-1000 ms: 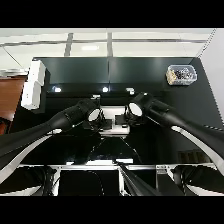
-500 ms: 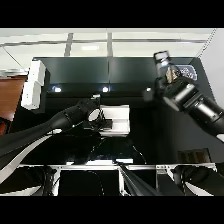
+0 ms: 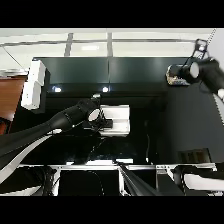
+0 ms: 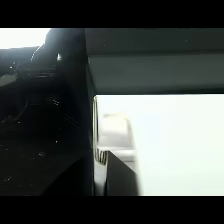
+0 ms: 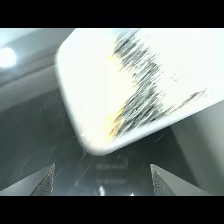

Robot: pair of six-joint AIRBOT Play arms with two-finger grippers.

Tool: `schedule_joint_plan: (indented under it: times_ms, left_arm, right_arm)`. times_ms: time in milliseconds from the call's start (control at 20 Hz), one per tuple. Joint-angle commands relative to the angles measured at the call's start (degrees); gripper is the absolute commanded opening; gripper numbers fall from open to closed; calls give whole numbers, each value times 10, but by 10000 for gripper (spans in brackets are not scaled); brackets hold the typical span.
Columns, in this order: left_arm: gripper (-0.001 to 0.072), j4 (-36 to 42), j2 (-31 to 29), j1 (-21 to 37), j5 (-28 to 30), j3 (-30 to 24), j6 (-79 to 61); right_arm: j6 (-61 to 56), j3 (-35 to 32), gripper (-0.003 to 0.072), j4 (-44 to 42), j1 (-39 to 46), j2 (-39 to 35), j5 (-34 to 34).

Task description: Fold the box and place the chain.

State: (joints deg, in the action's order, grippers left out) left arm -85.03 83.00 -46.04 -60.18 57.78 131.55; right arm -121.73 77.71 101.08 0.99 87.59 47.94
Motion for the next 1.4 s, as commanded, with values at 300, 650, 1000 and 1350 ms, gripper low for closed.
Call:
schedule_joint_plan:
  times_ms: [300,650,1000,1350]
  left_arm:
    - [30,0,0,0,0,0,0]
    - [30,0,0,0,-2,0,0]
    - [30,0,0,0,-2,0,0]
    - [30,0,0,0,-2,0,0]
  right_arm:
    - [36,341,720,-90,118,272,140]
    - [37,368,662,-105,118,338,127]
    - [95,401,14,-105,118,327,222]
    - [237,401,13,-99,115,159,262]
